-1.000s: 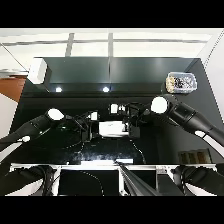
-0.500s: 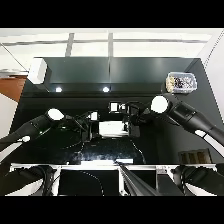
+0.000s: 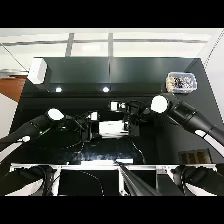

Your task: Fold the box and place the chain.

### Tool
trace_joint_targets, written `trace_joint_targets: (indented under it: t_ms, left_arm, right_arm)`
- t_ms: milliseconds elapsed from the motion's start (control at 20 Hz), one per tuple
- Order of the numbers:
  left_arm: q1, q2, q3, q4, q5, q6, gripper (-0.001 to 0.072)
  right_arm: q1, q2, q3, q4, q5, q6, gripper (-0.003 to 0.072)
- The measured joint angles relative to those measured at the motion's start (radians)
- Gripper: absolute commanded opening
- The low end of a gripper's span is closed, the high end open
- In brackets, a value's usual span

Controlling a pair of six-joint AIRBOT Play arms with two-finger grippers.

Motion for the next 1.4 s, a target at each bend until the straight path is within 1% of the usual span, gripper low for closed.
trace_joint_targets:
  t_ms: [250,300,350,700,750,800,850,1300,1400]
  left_arm:
    - [0.000,0.000,0.000,0.000,0.000,0.000,0.0277]
    - [0.000,0.000,0.000,0.000,0.000,0.000,0.0277]
    - [0.000,0.000,0.000,0.000,0.000,0.000,0.0277]
    - [0.000,0.000,0.000,0.000,0.000,0.000,0.0277]
    - [0.000,0.000,0.000,0.000,0.000,0.000,0.0277]
    - [0.000,0.000,0.000,0.000,0.000,0.000,0.0277]
    - [0.000,0.000,0.000,0.000,0.000,0.001,0.0277]
    - [0.000,0.000,0.000,0.000,0.000,0.001,0.0277]
    - [0.000,0.000,0.000,0.000,0.000,0.001,0.0277]
  right_arm:
    - [0.000,0.000,0.000,-0.001,-0.003,0.007,0.0335]
    - [0.000,0.000,0.000,-0.001,-0.004,0.009,0.0266]
    - [0.000,0.000,0.000,0.000,-0.004,0.009,0.0171]
    - [0.000,0.001,0.000,0.000,-0.005,0.008,0.0173]
    - [0.000,0.001,0.000,0.000,-0.004,0.008,0.0218]
    - [0.000,0.001,0.000,0.000,-0.003,0.010,0.0357]
    - [0.000,0.000,0.000,-0.004,0.000,0.010,0.0366]
    - [0.000,0.000,0.000,-0.001,-0.001,0.016,0.0364]
    - [0.000,0.000,0.000,-0.001,-0.001,0.016,0.0299]
